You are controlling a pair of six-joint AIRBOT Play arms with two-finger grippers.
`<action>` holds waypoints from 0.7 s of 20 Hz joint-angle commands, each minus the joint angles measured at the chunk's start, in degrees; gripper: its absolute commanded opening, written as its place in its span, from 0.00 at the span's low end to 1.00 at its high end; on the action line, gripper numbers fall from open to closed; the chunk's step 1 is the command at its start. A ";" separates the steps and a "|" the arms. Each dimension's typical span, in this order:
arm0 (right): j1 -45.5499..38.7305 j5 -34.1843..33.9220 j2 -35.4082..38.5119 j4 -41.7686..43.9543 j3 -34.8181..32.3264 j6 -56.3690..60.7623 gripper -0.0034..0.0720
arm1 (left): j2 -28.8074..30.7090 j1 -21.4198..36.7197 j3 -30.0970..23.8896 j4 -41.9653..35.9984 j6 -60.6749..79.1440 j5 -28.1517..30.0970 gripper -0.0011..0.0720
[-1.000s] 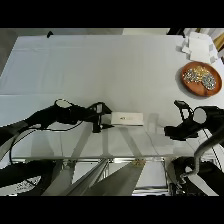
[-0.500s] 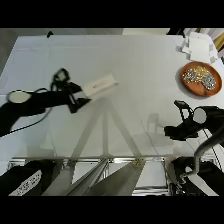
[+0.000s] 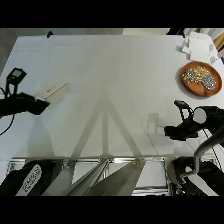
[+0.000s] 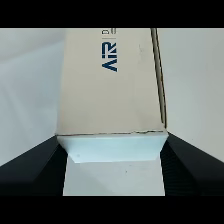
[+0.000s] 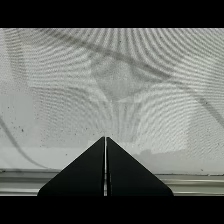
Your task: Fold the box and place the chain.
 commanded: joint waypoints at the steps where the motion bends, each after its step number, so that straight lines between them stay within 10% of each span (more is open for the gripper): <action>1: -0.04 0.00 0.04 0.00 0.02 0.00 0.06 | 0.17 4.17 -0.44 8.13 -11.58 -1.84 0.02; 7: -0.04 0.02 0.04 0.00 0.02 0.00 0.06 | -3.87 4.17 -1.22 10.82 -12.46 -6.19 0.03; 10: -0.04 0.00 0.04 0.00 0.02 0.00 0.06 | -4.17 4.17 -1.25 11.69 -12.44 -7.06 0.31; 14: -0.04 0.00 0.04 0.00 0.02 0.02 0.06 | -4.17 4.17 -1.25 15.32 -12.44 -8.00 0.32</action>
